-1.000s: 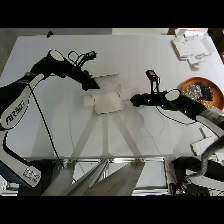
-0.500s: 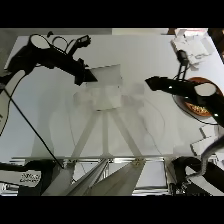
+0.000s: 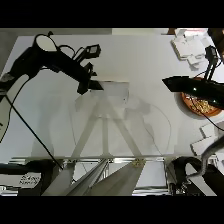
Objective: Fold the box and place the chain.
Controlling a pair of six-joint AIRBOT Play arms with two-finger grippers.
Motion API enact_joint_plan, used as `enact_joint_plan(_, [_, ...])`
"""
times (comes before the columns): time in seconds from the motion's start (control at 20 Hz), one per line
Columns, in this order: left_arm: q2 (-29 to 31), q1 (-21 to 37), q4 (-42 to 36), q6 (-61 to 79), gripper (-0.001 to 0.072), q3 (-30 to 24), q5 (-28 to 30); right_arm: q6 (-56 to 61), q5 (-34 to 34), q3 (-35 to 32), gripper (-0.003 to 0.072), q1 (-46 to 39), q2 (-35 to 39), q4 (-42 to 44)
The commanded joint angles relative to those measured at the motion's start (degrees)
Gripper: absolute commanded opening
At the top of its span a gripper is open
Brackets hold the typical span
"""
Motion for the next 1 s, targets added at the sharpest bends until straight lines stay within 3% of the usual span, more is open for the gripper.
enact_joint_plan(0.0, [-4.6,-1.5,0.4,2.4,0.0004,-0.3,6.8,0.0,2.1,0.1,0.0317,-0.6,0.4,-0.6])
enact_joint_plan(0.15, [-8.2,-1.4,0.0,2.6,0.0003,-0.3,10.8,0.0,1.8,0.1,0.0316,-0.6,0.4,-0.7])
enact_joint_plan(0.55, [-15.0,-1.4,-2.3,4.3,0.0003,-0.3,14.1,-0.1,1.7,0.0,0.029,-0.6,0.4,-1.9])
enact_joint_plan(0.95, [-16.0,-1.4,-6.3,10.6,0.0002,-0.3,17.1,-0.2,0.9,0.0,0.029,-0.6,0.4,-1.9])
